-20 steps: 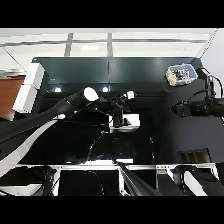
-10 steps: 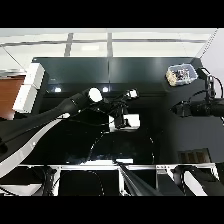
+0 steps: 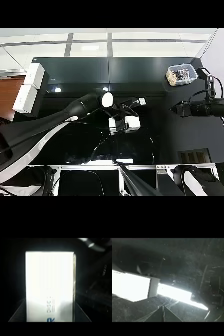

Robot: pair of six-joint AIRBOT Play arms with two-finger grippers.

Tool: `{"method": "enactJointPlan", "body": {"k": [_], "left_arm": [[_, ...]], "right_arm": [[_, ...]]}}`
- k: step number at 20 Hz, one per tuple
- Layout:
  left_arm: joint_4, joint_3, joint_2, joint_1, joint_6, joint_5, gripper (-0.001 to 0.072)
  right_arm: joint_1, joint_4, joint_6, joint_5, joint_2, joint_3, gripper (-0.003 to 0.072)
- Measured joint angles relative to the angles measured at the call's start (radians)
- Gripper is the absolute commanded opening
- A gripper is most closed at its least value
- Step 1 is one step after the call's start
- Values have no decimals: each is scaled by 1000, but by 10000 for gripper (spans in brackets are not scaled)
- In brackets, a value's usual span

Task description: Fold the box and place the chain.

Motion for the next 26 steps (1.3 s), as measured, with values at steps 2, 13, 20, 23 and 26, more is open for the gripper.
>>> {"method": "enactJointPlan", "body": {"k": [2, 13, 20, 23, 26], "left_arm": [[83, 30, -21, -19, -110, -34, 356], [441, 71, 230, 307, -612, -424, 352], [478, -328, 485, 995, -722, -425, 364], [465, -392, 508, 1237, -674, -391, 363], [439, -397, 510, 1387, -560, -340, 363]], "right_arm": [[0, 0, 0, 0, 0, 0, 18], [0, 0, 1, 2, 0, 0, 18], [0, 0, 2, -2, 0, 0, 19], [0, 0, 2, -6, 0, 0, 19], [0, 1, 3, -11, 0, 0, 19]]}}
